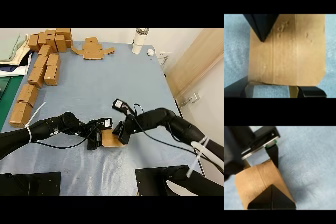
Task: Fold the box.
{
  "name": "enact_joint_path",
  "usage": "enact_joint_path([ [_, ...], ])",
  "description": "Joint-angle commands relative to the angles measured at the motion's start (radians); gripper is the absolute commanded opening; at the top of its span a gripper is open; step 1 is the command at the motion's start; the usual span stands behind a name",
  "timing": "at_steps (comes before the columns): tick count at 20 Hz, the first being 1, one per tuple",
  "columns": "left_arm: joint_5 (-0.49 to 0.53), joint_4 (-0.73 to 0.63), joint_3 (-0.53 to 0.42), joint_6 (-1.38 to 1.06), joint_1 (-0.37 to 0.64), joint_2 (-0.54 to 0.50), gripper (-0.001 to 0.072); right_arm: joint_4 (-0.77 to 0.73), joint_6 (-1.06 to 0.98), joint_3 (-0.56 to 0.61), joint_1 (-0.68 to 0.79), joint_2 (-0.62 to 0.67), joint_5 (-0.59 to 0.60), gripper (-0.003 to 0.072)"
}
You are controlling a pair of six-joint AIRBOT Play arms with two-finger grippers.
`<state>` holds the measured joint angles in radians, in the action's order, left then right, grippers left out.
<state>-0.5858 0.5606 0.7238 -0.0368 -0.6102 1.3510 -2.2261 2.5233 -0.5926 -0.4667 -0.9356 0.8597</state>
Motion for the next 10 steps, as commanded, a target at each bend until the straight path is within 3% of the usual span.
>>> enact_joint_path([
  [1, 0.000, 0.000, 0.000, 0.000, 0.001, 0.000, 0.0438, 0.122, 0.020, 0.060, -0.106, 0.092, -0.148, 0.0006],
  [3, 0.000, 0.000, 0.000, 0.000, 0.001, 0.000, 0.0438, 0.133, 0.052, 0.069, -0.128, 0.126, -0.156, 0.0031],
  [6, 0.000, 0.000, 0.000, 0.000, 0.001, 0.000, 0.0438, 0.141, 0.175, 0.076, -0.133, 0.163, -0.156, 0.0342],
  [7, 0.000, 0.000, 0.000, 0.000, 0.001, 0.000, 0.0438, 0.138, 0.212, 0.083, -0.133, 0.172, -0.156, 0.0383],
  [10, 0.000, 0.000, 0.000, 0.000, 0.001, 0.000, 0.0438, 0.114, 0.256, 0.104, -0.134, 0.206, -0.150, 0.0394],
])
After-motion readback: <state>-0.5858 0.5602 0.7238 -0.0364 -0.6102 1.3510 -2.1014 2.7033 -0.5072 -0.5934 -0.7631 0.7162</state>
